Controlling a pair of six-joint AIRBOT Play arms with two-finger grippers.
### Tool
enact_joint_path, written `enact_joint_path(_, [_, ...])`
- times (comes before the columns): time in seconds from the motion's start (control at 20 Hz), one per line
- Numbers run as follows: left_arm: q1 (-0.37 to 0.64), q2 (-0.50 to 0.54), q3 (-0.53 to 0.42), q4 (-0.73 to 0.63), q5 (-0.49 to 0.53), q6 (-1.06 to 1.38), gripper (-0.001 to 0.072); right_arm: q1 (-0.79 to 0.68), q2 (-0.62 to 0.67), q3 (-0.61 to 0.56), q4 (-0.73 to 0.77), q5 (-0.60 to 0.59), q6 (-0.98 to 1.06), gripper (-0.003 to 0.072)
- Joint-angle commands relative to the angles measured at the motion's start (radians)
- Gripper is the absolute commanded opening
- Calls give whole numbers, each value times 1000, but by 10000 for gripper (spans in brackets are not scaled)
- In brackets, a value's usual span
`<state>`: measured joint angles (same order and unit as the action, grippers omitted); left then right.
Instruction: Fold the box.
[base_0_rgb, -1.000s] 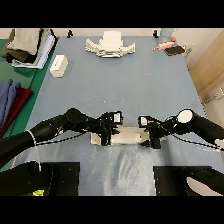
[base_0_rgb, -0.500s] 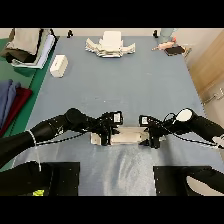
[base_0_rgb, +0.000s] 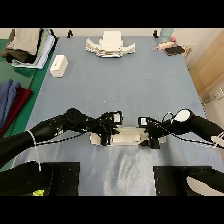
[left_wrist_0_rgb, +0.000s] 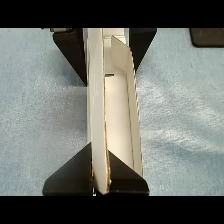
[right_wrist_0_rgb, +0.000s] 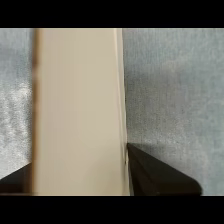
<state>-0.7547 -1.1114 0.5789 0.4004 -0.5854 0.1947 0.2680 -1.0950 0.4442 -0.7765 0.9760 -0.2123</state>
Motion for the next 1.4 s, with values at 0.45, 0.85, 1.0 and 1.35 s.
enact_joint_path(0.45, [0, 0, 0, 0, 1, 0, 19, 1, -1, 1, -1, 9, -2, 521])
enact_joint_path(0.85, [0, -1, 0, 0, 4, 0, 19, 1, -1, 1, -1, 9, -2, 521])
enact_joint_path(1.0, [0, 0, 0, 0, 13, 0, 19, 1, -1, 1, -1, 9, -2, 521])
enact_joint_path(1.35, [0, 0, 0, 0, -2, -13, 20, 1, -1, 1, -1, 9, -2, 521])
